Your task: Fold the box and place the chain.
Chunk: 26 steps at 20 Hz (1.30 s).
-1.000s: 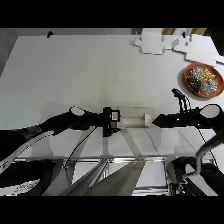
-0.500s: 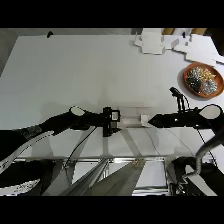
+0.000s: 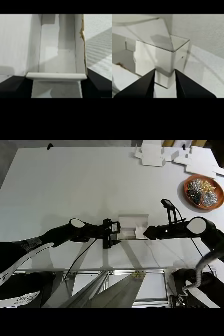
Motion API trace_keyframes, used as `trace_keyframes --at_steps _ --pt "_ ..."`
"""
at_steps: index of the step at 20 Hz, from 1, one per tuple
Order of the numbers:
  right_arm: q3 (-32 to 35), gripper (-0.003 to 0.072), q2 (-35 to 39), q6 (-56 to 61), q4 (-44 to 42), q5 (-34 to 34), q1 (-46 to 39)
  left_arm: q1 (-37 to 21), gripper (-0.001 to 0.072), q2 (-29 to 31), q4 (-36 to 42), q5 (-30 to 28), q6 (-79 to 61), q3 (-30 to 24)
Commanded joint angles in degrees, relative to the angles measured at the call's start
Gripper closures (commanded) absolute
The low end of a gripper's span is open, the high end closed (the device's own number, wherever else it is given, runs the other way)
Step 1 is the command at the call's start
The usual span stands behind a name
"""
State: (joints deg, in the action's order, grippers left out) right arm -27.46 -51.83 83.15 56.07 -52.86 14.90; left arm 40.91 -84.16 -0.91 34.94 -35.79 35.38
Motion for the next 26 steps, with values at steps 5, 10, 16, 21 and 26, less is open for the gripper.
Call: trace_keyframes --at_steps 5,10,16,21,26 --pt "-8.2 0.0393 -8.7 22.9 18.2 -3.0 9.8 0.0 0.0570 0.0 0.0 0.0 -0.1 0.0" --pt "-9.6 0.0389 -9.7 27.6 24.3 -7.4 12.3 0.0 0.0570 0.0 0.0 0.0 -0.1 0.0" --pt "-9.6 0.0266 -9.4 28.4 24.6 -5.0 12.3 0.0 0.0570 0.0 0.0 0.4 -0.1 0.0" --pt "-10.5 0.0272 -11.2 30.9 25.0 -1.0 15.1 0.0 0.0570 0.0 0.0 0.4 -0.1 0.0" --pt "-10.5 0.0335 -14.9 34.1 28.2 0.4 19.0 0.0 0.0570 0.0 0.0 0.4 -0.1 0.0"
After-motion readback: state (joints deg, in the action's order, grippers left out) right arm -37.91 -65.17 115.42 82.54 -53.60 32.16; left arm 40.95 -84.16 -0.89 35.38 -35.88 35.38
